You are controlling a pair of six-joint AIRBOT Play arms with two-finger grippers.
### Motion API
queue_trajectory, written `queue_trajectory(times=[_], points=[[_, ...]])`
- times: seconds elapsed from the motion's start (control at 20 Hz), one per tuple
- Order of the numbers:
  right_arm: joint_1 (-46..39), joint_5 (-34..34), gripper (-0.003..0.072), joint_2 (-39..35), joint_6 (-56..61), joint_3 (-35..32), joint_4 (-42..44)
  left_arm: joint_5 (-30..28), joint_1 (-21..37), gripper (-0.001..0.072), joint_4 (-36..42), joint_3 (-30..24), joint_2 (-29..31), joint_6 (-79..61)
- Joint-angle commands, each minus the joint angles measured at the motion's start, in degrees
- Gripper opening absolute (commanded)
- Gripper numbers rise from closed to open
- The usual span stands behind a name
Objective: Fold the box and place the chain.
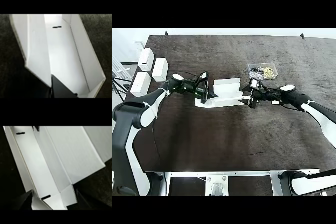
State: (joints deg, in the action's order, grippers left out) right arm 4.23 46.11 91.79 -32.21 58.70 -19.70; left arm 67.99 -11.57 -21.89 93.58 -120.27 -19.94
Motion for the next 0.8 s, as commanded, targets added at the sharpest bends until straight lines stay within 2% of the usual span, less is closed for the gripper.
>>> queue_trajectory(times=[0.0, 0.55, 0.75], points=[[-0.5, 1.1, 0.0617, 1.6, -1.5, 1.9, 0.0, 0.0, 0.0, 0.0024, 0.0, 0.0, 0.0, 0.0], [-1.5, 8.4, 0.0617, 6.1, -1.4, 7.6, -5.4, 0.0, 0.0, 0.0024, 0.0, 0.0, 0.0, 0.0], [-2.4, 11.8, 0.0617, 9.1, -0.3, 12.0, -5.5, 0.0, 0.0, 0.0024, 0.0, 0.0, 0.0, 0.0]])
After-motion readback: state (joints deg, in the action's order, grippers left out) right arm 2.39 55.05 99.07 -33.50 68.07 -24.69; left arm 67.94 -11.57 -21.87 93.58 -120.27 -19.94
